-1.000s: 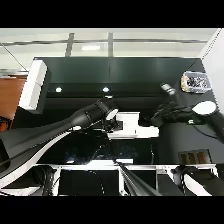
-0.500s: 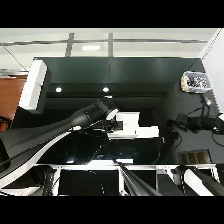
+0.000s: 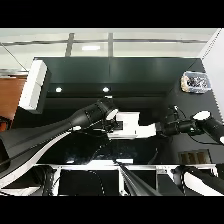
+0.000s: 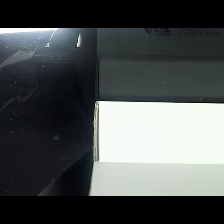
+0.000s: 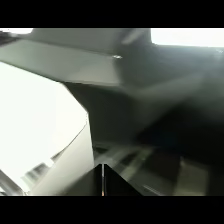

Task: Fold the box and place the chain.

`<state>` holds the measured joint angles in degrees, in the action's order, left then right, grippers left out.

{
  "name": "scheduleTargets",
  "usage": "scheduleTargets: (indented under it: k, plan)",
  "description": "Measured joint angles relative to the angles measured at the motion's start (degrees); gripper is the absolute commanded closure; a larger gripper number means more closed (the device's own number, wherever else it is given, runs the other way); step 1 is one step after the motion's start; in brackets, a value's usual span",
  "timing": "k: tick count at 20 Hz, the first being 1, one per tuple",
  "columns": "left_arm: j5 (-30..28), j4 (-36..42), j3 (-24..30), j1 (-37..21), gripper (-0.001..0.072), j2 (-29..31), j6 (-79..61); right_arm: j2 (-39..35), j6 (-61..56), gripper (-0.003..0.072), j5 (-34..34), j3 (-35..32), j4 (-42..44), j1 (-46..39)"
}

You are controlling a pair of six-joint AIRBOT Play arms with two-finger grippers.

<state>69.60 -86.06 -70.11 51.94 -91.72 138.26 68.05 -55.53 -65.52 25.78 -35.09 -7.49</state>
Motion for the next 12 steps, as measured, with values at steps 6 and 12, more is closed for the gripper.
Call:
scheduleTargets:
  k: [6, 12]
  plan:
    - [0.07, 0.0, 0.0, 0.0, 0.0676, 0.02, 0.02, 0.46, 2.54, 0.0085, -4.39, 4.61, 4.74, 1.4]
    - [0.11, 0.0, 0.0, 0.0, 0.0676, 0.0, 0.02, 0.5, -0.31, 0.0087, -7.21, 6.4, 6.6, 5.44]
